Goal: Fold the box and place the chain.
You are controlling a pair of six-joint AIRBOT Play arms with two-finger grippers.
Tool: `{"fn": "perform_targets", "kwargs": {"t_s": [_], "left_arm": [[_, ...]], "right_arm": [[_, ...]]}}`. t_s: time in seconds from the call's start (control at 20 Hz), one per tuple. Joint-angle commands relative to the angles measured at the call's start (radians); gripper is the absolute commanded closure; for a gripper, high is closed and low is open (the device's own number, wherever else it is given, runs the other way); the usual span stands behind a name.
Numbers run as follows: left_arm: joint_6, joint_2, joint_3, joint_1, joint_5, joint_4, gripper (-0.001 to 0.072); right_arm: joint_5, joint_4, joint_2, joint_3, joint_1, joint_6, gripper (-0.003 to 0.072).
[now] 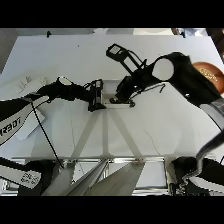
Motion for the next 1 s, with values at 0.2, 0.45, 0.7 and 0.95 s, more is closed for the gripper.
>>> {"fn": "perform_targets", "kwargs": {"t_s": [0.2,0.45,0.7,0.95], "left_arm": [[0.000,0.000,0.000,0.000,0.000,0.000,0.0494],[0.000,0.000,0.000,0.000,0.001,0.000,0.0494],[0.000,0.000,0.000,0.000,0.001,0.000,0.0494],[0.000,0.000,0.000,0.000,0.001,0.000,0.0494]], "right_arm": [[0.003,-0.108,-0.227,0.001,0.007,0.075,0.0334],[0.018,-0.188,-0.103,0.001,-0.052,0.016,0.0277],[0.172,-0.153,-0.047,-0.002,-0.238,-0.312,0.0277],[0.169,-0.035,-0.095,-0.009,-0.329,-0.739,0.0202]]}}
